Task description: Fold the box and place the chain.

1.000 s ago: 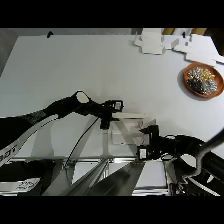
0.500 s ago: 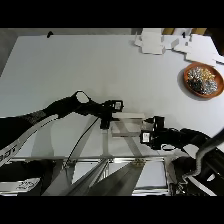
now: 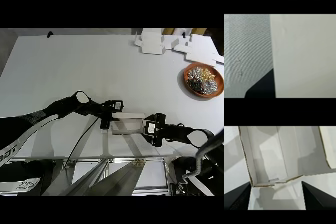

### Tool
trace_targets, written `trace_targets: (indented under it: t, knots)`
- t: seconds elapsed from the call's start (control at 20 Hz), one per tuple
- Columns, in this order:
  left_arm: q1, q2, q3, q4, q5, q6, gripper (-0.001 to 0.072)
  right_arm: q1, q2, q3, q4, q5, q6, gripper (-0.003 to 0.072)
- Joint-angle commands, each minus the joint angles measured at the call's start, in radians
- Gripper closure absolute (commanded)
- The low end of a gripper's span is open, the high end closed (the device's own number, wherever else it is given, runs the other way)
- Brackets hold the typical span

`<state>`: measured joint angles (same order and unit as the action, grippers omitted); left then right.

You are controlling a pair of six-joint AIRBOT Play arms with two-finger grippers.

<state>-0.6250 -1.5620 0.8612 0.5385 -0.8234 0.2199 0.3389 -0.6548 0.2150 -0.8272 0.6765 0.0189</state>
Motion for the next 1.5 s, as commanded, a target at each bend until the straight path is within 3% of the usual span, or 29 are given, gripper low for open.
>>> trace_targets:
  t: [0.0,0.4,0.8,1.35,1.45]
  knots:
    - [0.000,0.001,-0.001,0.000,0.000,0.000,0.0700,-0.088,-0.084,0.006,0.206,0.040,-0.234,0.0001]
    - [0.000,0.001,-0.001,0.000,0.000,0.000,0.0700,-0.208,-0.272,0.032,0.303,0.154,-0.432,0.0003]
    - [0.000,0.001,-0.001,0.000,0.000,0.000,0.0700,-0.214,-0.454,0.118,0.343,0.222,-0.529,0.0005]
    - [0.000,0.001,-0.001,0.000,0.000,0.000,0.0700,-0.214,-0.525,0.118,0.354,0.222,-0.583,0.0058]
    - [0.000,0.001,-0.001,0.000,0.000,0.000,0.0700,-0.204,-0.536,0.118,0.358,0.221,-0.597,0.0117]
